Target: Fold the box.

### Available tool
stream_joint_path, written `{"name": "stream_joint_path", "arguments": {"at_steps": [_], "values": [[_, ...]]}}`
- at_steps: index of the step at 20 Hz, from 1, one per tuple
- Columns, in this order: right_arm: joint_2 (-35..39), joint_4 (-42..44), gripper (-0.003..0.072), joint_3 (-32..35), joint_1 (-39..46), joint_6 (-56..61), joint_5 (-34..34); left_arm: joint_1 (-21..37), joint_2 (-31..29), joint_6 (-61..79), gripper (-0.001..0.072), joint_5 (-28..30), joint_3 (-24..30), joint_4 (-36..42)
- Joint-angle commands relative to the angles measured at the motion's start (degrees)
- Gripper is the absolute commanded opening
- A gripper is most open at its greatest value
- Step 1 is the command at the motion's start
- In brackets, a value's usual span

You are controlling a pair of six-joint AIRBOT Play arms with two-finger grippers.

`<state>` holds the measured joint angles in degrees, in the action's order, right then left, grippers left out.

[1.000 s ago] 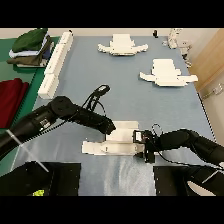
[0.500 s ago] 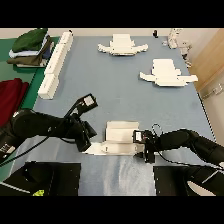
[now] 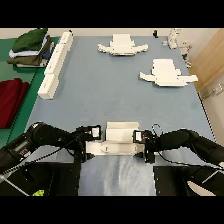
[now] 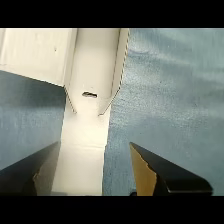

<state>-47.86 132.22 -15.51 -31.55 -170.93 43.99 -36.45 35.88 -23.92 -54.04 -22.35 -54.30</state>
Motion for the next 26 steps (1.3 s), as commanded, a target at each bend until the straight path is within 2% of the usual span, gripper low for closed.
{"name": "stream_joint_path", "arguments": {"at_steps": [1, 5, 6, 7, 8, 11, 13, 16, 20, 23, 26], "values": [[0.0, 0.0, 0.0488, 0.0, 0.0, 0.0, 0.0, 0.0, 4.7, 9.4, 0.0665, 5.1, 1.5, 6.4], [0.0, 0.0, 0.0489, 0.0, 0.0, 0.0, 0.0, 0.0, 9.4, 13.7, 0.0657, 9.1, 1.5, 9.9], [0.0, 0.0, 0.0488, 0.0, 0.0, 0.0, 0.0, -0.1, 10.1, 15.5, 0.0623, 9.6, 1.5, 10.8], [0.0, 0.0, 0.0488, 0.0, 0.0, 0.0, 0.0, -0.5, 10.7, 16.6, 0.0454, 10.5, 1.5, 11.7], [0.0, 0.0, 0.0488, 0.0, 0.0, 0.0, 0.0, -1.2, 11.1, 18.3, 0.0363, 11.0, 1.5, 12.7], [0.0, 0.0, 0.0489, 0.0, 0.0, 0.0, 0.0, -3.3, 12.6, 21.4, 0.0350, 13.2, 1.5, 16.6], [0.0, 0.0, 0.0488, 0.0, 0.0, 0.0, 0.0, -4.0, 13.6, 21.6, 0.0128, 15.1, 1.5, 17.0], [0.0, 0.0, 0.0489, 0.0, 0.0, 0.0, 0.0, -4.0, 14.2, 21.7, 0.0106, 15.2, 1.4, 17.1], [0.0, 0.0, 0.0488, 0.0, 0.0, 0.0, 0.0, -5.2, 14.2, 21.9, 0.0105, 19.3, 1.4, 18.7], [0.0, 0.0, 0.0489, 0.0, 0.0, 0.0, 0.0, -7.3, 14.3, 24.2, 0.0105, 19.6, 1.4, 22.3], [0.0, 0.0, 0.0489, 0.0, 0.0, 0.0, 0.0, -7.5, 14.6, 24.1, 0.0109, 19.5, 1.4, 22.2]]}}
